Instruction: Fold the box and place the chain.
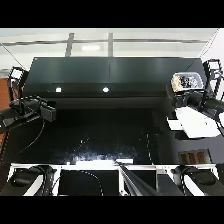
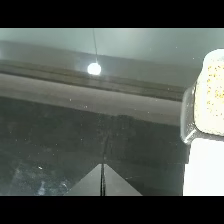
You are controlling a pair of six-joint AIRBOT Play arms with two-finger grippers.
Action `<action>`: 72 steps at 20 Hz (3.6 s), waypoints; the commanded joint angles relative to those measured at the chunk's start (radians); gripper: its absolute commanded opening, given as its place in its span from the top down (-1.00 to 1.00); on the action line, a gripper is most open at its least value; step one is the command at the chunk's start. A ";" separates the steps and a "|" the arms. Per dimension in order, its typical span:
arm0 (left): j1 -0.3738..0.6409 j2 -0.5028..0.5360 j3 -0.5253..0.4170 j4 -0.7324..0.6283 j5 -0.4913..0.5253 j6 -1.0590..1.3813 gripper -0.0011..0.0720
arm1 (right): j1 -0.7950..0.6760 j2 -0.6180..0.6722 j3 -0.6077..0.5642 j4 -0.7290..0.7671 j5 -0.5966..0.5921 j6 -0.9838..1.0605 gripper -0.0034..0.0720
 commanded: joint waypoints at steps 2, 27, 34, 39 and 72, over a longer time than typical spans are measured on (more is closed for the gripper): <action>-0.001 0.001 0.000 0.000 0.000 0.000 0.89 | 0.001 0.000 0.000 0.000 0.000 0.000 0.86; -0.002 -0.146 -0.013 -0.142 0.404 -0.009 -1.00 | -0.066 -0.014 0.000 -0.307 -0.217 0.085 -0.67; -0.016 -0.225 -0.013 -0.154 0.391 -0.008 -0.99 | -0.741 -0.288 0.219 -0.519 0.151 0.500 -0.82; -0.024 -0.225 -0.013 -0.153 0.391 -0.007 -0.99 | -0.988 -0.442 0.332 -0.430 0.374 0.342 -0.82; -0.038 -0.225 -0.013 -0.176 0.314 -0.029 -0.99 | -1.097 -1.236 0.928 0.267 1.057 -0.253 0.84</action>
